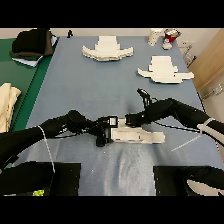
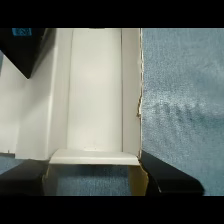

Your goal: Fold the box.

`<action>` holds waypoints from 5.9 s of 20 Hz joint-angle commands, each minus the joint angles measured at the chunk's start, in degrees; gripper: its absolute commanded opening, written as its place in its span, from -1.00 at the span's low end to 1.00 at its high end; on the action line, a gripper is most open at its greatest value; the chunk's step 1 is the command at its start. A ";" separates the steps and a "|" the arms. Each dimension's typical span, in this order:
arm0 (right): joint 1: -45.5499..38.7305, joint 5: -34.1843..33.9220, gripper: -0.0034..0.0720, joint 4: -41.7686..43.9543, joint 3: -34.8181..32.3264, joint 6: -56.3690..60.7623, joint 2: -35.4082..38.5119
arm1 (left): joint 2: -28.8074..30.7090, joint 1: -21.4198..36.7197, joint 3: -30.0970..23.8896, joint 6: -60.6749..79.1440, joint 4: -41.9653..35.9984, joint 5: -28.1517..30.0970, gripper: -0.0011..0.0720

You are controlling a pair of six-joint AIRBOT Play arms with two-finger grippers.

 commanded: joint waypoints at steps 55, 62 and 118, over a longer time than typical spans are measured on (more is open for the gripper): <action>1.05 -6.51 0.65 -22.75 -12.11 -53.90 20.98 | -0.04 0.00 0.04 0.02 0.02 0.04 0.36; 1.36 -6.54 -0.39 -18.40 -12.09 -60.15 18.75 | -0.04 0.00 0.04 0.00 0.02 0.02 0.36; -24.33 -23.02 -0.90 0.31 -11.67 0.76 9.29 | -0.02 0.00 0.04 0.00 0.02 0.04 0.36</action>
